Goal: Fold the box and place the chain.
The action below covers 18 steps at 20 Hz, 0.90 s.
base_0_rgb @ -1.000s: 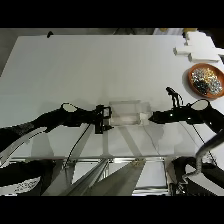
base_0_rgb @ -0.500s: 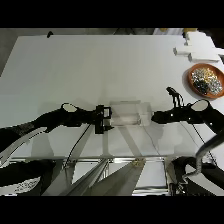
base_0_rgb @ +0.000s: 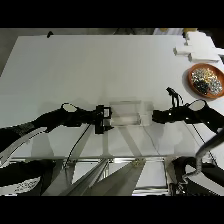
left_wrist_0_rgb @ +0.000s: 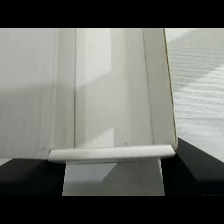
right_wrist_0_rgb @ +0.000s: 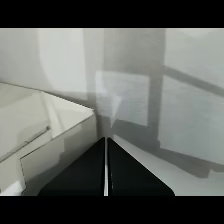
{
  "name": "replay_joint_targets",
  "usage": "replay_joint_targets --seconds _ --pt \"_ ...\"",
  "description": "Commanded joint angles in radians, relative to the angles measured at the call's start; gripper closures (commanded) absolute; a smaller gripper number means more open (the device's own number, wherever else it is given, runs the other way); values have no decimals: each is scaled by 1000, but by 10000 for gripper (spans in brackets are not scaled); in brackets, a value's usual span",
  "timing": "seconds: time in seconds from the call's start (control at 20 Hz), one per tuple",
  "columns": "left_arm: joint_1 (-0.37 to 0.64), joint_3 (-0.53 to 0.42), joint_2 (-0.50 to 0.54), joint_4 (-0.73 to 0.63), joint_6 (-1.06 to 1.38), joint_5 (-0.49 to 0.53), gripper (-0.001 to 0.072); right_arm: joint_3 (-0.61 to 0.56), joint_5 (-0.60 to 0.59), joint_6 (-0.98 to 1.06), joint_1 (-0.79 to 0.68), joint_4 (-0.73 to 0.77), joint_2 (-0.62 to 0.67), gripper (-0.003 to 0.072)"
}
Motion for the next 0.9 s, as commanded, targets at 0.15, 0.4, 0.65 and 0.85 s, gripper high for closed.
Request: replay_joint_targets --seconds 0.15,0.4,0.65,0.85 --pt "0 0 0 0 0 0 501 0 78 -60 34 115 31 668" --pt "0 0 0 0 0 0 501 0 114 -46 34 119 134 517" --pt "0 0 0 0 0 0 501 0 105 -41 62 162 164 484" --pt "0 0 0 0 0 0 501 0 -2 20 174 129 159 405"
